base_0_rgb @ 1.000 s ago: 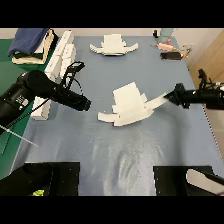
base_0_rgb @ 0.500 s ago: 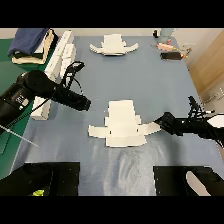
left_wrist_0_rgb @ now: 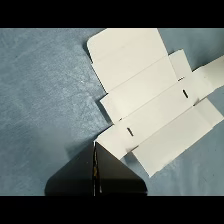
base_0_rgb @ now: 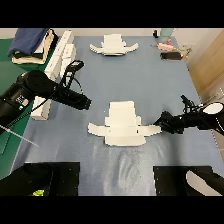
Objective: Fold the box.
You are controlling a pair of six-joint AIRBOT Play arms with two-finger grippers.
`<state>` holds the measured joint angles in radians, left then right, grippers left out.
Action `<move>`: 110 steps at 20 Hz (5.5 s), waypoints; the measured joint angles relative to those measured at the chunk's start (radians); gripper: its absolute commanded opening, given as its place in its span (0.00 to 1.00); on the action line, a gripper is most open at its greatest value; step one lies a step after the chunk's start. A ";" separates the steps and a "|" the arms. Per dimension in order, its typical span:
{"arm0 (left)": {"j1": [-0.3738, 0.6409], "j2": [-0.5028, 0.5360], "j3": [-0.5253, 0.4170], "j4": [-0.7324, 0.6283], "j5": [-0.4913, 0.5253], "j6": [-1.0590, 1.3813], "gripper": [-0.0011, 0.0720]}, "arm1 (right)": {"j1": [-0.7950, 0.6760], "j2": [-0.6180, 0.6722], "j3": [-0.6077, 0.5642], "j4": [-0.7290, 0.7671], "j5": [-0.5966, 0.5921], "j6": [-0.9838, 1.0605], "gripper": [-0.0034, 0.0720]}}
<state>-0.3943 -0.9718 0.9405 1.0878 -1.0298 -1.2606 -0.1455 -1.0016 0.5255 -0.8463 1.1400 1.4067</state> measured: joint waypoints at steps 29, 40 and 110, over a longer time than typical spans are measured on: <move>0.145 -0.185 -0.027 -0.156 -0.143 0.066 0.65 | 0.319 0.320 -0.240 0.158 -0.162 -0.381 0.05; 0.146 -0.502 -0.031 -0.470 -0.123 0.397 0.64 | 0.340 0.341 -0.246 0.103 -0.180 -0.333 0.05; -0.397 0.004 -0.512 -0.810 0.668 1.710 0.03 | 0.315 0.247 0.045 -0.096 -0.356 -0.012 0.24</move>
<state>-0.7918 -0.9680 0.4286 0.2775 -0.3618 0.4492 0.1699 -0.7544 0.5705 -0.9421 0.7837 1.3949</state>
